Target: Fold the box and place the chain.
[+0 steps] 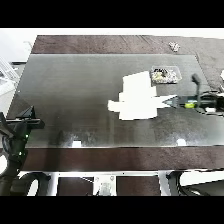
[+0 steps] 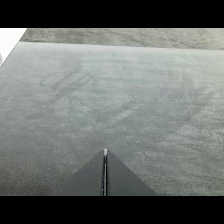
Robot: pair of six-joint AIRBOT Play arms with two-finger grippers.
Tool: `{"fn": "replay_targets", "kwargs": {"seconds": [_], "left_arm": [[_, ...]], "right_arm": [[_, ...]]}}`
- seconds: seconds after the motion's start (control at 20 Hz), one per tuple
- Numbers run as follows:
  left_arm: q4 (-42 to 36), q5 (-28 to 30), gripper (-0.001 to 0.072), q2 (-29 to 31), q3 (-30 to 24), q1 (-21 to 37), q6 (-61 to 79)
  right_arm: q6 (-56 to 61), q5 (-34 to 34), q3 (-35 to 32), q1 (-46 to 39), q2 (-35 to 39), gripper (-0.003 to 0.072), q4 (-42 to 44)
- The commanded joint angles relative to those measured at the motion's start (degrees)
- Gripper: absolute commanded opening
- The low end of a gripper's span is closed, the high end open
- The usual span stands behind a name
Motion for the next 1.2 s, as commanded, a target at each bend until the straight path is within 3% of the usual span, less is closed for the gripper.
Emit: {"fn": "replay_targets", "kwargs": {"seconds": [0.0, 0.4, 0.75, 0.8, 0.85, 0.9, 1.15], "left_arm": [[0.0, 0.0, 0.0022, 0.0, 0.0, 0.0, 0.0], [0.0, -0.5, 0.0022, 0.0, 0.0, 0.0, 0.0], [0.0, -3.0, 0.0023, 0.0, 0.0, 0.0, 0.0], [0.0, -3.0, 0.0095, 0.0, 0.0, 0.0, 0.0], [0.0, -3.4, 0.0403, 0.0, 0.0, 0.0, 0.0], [-0.1, -4.0, 0.0584, 0.0, 0.0, 0.0, -0.2], [-0.1, -6.4, 0.0584, 0.0, 0.0, 0.0, -1.8]], "right_arm": [[3.1, -11.1, -2.0, 12.5, 0.8, 0.0, 4.2], [12.9, -36.3, -2.0, 29.6, 0.8, 0.0, 5.3], [13.2, -37.2, -0.5, 30.6, 0.5, -0.0001, 4.5], [13.2, -37.7, -0.5, 30.6, 0.5, 0.0, 4.3], [13.2, -37.7, -0.3, 30.6, 0.2, -0.0001, 4.3], [13.2, -37.7, 0.1, 30.6, -0.3, 0.0, 4.1], [13.2, -35.7, 3.3, 30.6, -3.7, 0.0, 3.9]]}}
